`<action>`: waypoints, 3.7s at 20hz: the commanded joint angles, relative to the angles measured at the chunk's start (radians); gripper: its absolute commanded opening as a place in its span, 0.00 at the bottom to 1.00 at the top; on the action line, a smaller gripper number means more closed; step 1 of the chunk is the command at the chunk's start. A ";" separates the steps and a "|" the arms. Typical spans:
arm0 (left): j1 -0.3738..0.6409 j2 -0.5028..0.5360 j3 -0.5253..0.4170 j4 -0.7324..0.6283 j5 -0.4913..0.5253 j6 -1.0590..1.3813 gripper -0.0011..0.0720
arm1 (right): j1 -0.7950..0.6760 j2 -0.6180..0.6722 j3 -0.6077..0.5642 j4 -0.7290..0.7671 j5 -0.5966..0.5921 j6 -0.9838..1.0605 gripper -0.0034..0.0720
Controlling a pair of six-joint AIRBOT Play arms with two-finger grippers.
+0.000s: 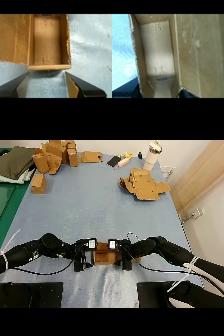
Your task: Fold the box.
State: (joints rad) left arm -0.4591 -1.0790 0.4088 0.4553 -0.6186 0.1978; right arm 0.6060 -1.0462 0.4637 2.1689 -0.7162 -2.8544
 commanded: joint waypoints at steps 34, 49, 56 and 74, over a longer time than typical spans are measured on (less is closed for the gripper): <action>-0.102 -0.061 0.029 -0.058 0.121 -0.007 0.66 | 0.001 0.000 0.000 -0.001 0.000 0.000 0.63; -0.102 -0.061 0.029 -0.058 0.121 -0.006 0.66 | 0.000 0.014 0.000 -0.014 -0.026 -0.011 1.00; -0.102 -0.061 0.029 -0.058 0.121 -0.006 0.66 | -0.008 0.190 0.001 -0.259 -0.169 0.233 1.00; -0.102 -0.061 0.029 -0.058 0.121 -0.006 0.66 | 0.082 0.402 -0.003 0.108 -0.204 1.493 0.96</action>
State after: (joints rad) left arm -0.5617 -1.1404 0.4374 0.3965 -0.4980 0.1909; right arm 0.6720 -0.6079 0.4591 2.2459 -1.0222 -1.5600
